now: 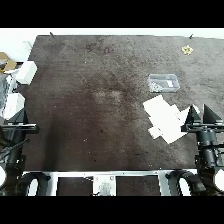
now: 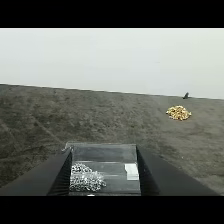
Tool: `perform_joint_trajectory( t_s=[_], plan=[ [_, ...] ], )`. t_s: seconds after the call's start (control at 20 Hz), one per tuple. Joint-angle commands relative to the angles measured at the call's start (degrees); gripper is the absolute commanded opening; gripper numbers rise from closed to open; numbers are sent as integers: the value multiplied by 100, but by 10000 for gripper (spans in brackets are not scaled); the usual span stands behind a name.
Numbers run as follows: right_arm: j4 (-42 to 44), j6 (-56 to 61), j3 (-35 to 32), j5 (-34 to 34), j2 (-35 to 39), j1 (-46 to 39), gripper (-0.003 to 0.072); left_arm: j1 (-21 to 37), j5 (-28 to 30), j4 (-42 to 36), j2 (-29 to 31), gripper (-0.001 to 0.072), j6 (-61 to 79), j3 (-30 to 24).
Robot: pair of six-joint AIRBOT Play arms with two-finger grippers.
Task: Fold the box and place the chain.
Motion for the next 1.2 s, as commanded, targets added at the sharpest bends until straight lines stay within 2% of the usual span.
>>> perform_joint_trajectory(
  t_s=[0.0,0.2,0.35,0.5,0.65,0.7,0.75,0.85,0.9,1.0,1.05,1.15],
  plan=[
    [-63,7,4,26,-2,-2,438,2,2,0,4,13,2,4],
    [-66,4,66,125,-7,-2,456,2,2,0,4,13,2,4],
    [-72,0,549,-83,-409,-4,456,2,2,0,4,13,2,4],
    [-50,11,1381,-157,-1641,-4,458,2,0,0,4,13,0,4],
    [2,7,2463,-103,-3418,-68,458,4,0,0,4,13,2,4],
    [0,7,2782,98,-3963,-195,458,4,2,0,4,13,2,4],
    [0,9,3099,625,-4542,-457,457,2,2,0,4,13,0,4],
    [-229,498,3652,2350,-5560,-1320,456,2,2,0,4,13,2,4],
    [-688,1064,3963,3399,-6043,-1873,456,2,0,0,4,13,0,4],
    [-1716,1985,4614,5014,-6870,-2782,456,2,2,0,4,13,2,4],
    [-2197,2262,5005,5670,-7263,-3189,456,2,0,0,4,13,2,4],
    [-3062,2894,5772,6382,-7899,-3762,456,4,2,0,4,13,2,4]
  ],
)
